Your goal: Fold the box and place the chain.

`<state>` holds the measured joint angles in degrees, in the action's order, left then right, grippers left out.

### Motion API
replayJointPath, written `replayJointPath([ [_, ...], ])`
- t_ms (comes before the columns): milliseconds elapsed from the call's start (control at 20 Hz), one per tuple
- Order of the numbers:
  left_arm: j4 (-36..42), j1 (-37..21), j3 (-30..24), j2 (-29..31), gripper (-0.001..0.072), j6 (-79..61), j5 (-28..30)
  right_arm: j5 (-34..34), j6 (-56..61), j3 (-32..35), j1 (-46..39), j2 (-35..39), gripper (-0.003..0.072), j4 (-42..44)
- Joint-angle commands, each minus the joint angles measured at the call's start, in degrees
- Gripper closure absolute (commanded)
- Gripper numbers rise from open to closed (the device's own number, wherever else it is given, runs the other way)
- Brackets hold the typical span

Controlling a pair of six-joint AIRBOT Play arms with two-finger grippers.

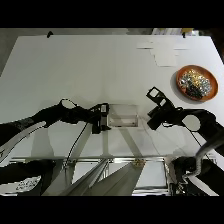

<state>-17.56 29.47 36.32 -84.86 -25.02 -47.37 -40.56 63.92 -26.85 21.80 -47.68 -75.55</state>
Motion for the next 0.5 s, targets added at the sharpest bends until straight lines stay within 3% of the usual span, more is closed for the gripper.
replayJointPath([
  [0,0.0,0.0,0.0,0.0,0.0488,0.0,0.0,-0.7,20.5,0.0,-2.8,-1.7,0.0673,-5.6],
  [300,0.0,0.0,0.0,0.0,0.0488,0.0,0.0,-7.3,24.5,0.0,-4.9,-9.2,0.0673,0.2],
  [450,0.0,0.0,0.0,0.0,0.0488,0.0,0.0,-7.6,19.7,0.0,-4.9,-13.5,0.0673,9.9],
])
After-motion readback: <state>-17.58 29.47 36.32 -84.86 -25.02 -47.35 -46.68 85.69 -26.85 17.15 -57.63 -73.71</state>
